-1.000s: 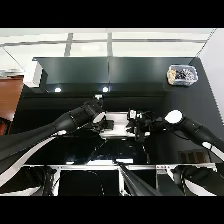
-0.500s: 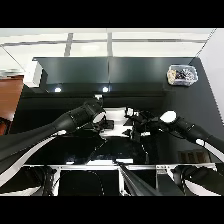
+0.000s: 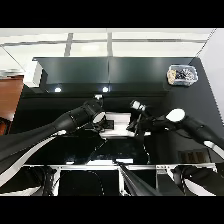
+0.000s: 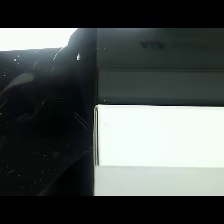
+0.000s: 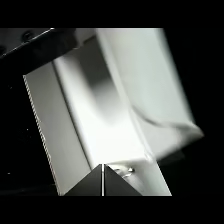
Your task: Fold the box and place the chain.
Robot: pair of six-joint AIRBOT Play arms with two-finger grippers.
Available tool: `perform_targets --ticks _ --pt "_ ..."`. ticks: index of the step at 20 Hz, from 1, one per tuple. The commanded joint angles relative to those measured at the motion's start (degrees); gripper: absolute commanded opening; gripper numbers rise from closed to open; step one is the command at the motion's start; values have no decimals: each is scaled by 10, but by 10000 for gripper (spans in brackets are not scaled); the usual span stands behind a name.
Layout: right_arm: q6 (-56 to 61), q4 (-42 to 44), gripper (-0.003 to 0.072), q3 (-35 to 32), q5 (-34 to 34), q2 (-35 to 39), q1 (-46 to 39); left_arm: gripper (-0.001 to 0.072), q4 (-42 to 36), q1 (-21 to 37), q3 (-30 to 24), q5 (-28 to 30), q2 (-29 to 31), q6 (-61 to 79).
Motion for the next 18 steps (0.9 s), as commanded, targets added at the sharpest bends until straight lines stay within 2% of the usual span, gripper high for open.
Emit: perform_targets --ticks 1,3,5,7,9,11,13,15,18 --pt "296 -136 13 17 106 88 -125 24 2 0 0 -1 0 0" --pt "442 -196 13 12 109 104 -238 24 2 0 0 -2 0 0" --pt "514 -191 13 -23 79 92 -327 24 2 0 0 0 0 0" --pt "535 -160 13 -55 84 58 -359 24 2 0 0 -1 0 0" --pt "467 -70 13 -72 117 7 -337 24 2 0 0 -2 0 0" --pt "393 20 13 -74 142 -50 -277 24 2 0 0 -1 0 0" --pt "351 77 13 -72 130 -95 -208 24 2 0 0 -1 0 0" --pt "321 88 13 -58 117 -108 -158 24 2 0 0 -1 0 0" --pt "317 71 14 -26 130 -108 -137 24 2 0 0 -1 0 0"
